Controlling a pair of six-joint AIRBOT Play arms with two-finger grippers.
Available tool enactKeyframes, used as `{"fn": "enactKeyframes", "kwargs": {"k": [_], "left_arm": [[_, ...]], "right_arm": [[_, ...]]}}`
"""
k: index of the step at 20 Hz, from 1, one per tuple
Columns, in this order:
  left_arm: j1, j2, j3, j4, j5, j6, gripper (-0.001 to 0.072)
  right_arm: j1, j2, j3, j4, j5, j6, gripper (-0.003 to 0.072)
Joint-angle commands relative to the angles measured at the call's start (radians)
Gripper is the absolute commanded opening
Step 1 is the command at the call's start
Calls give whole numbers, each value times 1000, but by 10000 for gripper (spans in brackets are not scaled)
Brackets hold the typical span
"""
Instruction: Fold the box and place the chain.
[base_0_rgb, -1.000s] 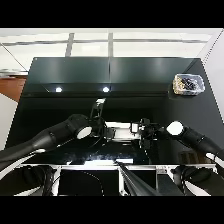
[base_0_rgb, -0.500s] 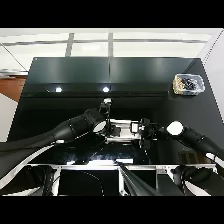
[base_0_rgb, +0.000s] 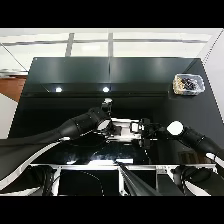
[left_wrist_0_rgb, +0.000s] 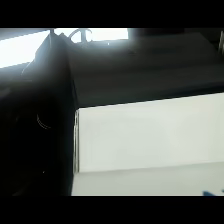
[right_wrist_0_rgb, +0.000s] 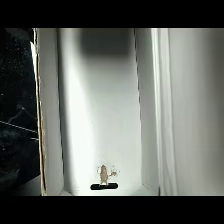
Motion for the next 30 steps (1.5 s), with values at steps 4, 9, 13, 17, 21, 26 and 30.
{"fn": "enactKeyframes", "kwargs": {"k": [4, 9, 13, 17, 21, 26, 30], "left_arm": [[0, -26, 48, 3, -50, -2, 274], [1, -26, 49, 16, -72, -21, 275], [2, -27, 49, 30, -72, -43, 182], [1, -31, 49, 29, -76, -61, 123], [1, -31, 49, 28, -76, -61, 88], [1, -31, 49, 25, -77, -61, 246], [1, -32, 49, 26, -76, -61, 246]], "right_arm": [[0, 0, 0, 1, 2, 0, 356], [0, 0, 0, 1, 2, 0, 357], [0, 0, 0, 1, 2, 0, 357], [0, 0, 0, 1, 2, 0, 357], [0, 0, 0, 2, 2, 0, 356], [0, 0, 0, 1, 2, 0, 357], [0, 0, 0, 2, 2, 0, 357]]}}
